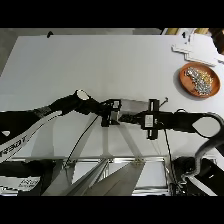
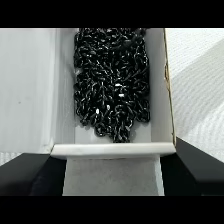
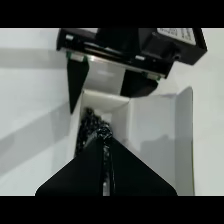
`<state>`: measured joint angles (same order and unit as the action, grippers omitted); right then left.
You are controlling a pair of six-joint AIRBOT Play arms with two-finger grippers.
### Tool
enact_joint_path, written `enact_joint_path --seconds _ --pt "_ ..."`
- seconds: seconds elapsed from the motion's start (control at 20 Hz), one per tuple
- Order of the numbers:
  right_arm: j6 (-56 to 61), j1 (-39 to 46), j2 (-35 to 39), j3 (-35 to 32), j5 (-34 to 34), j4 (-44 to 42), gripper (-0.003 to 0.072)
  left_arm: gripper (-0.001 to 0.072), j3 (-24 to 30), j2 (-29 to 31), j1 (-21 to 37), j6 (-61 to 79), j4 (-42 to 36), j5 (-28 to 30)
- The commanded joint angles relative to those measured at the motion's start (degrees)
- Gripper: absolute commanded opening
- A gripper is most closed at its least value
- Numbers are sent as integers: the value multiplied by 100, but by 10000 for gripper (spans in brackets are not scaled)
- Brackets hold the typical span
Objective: Fold the box and place the chain.
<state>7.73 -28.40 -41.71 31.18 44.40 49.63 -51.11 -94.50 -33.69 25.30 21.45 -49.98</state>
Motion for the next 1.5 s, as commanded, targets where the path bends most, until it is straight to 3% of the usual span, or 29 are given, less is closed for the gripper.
enact_joint_path --seconds 0.0,0.1,0.15,0.25,0.35,0.6,0.75,0.95,1.15,1.45 --pt "411 -282 -704 -2 -741 -68 20 207 -4 4 2 0 0 2" --pt "479 -284 -1156 -2 -778 -35 20 207 -4 4 2 0 0 2" --pt "479 -284 -1335 -2 -776 -35 57 207 -4 4 4 0 0 2" --pt "472 -282 -1484 -2 -780 -35 242 207 -4 4 2 0 0 2" --pt "470 -166 -1360 0 -774 -42 278 207 -4 4 2 0 0 2" --pt "385 1029 -256 0 -127 -17 277 207 -4 4 2 0 0 2" --pt "94 1963 74 -2 459 662 277 207 -4 4 2 0 0 2" --pt "-302 2507 -260 -337 695 1453 277 207 -4 4 2 0 0 2" --pt "-1403 2258 -927 -673 640 1161 276 207 -4 4 2 0 0 2" --pt "-1880 1908 -1744 -680 269 149 270 207 -4 4 2 0 0 2"
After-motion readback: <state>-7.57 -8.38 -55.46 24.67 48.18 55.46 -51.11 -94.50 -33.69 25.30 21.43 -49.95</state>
